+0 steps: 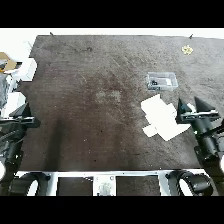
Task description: Fold the box and place the chain.
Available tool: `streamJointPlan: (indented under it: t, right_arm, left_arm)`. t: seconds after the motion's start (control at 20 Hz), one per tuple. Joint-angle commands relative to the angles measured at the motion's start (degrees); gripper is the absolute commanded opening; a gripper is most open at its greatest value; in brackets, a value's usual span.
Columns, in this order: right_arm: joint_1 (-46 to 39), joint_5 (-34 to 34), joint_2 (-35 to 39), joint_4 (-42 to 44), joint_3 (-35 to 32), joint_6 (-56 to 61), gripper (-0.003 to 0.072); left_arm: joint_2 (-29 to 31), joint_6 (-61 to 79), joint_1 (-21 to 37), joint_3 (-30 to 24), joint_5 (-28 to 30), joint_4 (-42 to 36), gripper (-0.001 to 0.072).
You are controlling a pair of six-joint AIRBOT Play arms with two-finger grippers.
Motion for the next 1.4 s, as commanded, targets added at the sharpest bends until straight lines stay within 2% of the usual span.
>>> streamJointPlan:
  t: [0.0, 0.25, 0.35, 0.45, 0.5, 0.7, 0.85, 0.95, 1.05, 1.15, 1.2, 1.35]
  right_arm:
    - [-0.04, -1.99, -5.81, 0.28, 7.19, 0.17, 0.0588]
    - [-2.73, -1.33, -23.17, 3.58, 18.91, 0.15, 0.0588]
    - [-7.43, 3.63, -29.51, 3.74, 23.5, 0.2, 0.0588]
    - [-14.23, 13.27, -34.71, 3.19, 27.12, 2.32, 0.0588]
    - [-18.01, 18.58, -37.03, 0.22, 28.63, 5.99, 0.0588]
    - [-35.01, 45.0, -48.39, -25.64, 39.23, 29.49, 0.0588]
    - [-42.58, 63.39, -60.33, -32.2, 52.19, 37.75, 0.0588]
    - [-44.37, 72.59, -66.95, -39.19, 60.17, 43.15, 0.0587]
    - [-44.72, 78.47, -72.57, -45.51, 66.71, 44.72, 0.0587]
    - [-44.63, 80.7, -77.26, -50.47, 71.73, 45.92, 0.0579]
    - [-44.59, 82.09, -79.67, -52.83, 74.27, 46.56, 0.0457]
    - [-44.39, 87.1, -86.44, -58.55, 81.05, 46.6, 0.0459]
  left_arm:
    - [0.02, 0.0, 0.0, -0.04, 0.0, 0.0, 0.001]
    - [0.02, 0.0, 0.0, -0.04, 0.0, 0.0, 0.001]
    - [0.02, 0.0, 0.0, -0.04, 0.0, 0.0, 0.001]
    - [0.02, 0.0, 0.0, -0.04, 0.0, 0.0, 0.001]
    - [0.02, 0.0, 0.0, -0.04, 0.0, 0.0, 0.001]
    - [0.02, 0.0, 0.0, -0.04, 0.02, 0.0, 0.001]
    - [0.02, 0.0, 0.0, -0.04, 0.0, 0.0, 0.001]
    - [0.02, 0.0, 0.0, -0.04, 0.0, 0.0, 0.001]
    - [0.02, 0.0, 0.0, -0.04, 0.0, 0.0, 0.001]
    - [0.02, 0.0, 0.0, -0.04, 0.02, 0.0, 0.001]
    - [0.02, 0.0, 0.0, -0.04, 0.0, 0.0, 0.001]
    - [0.02, 0.0, 0.0, -0.04, 0.02, 0.0, 0.001]
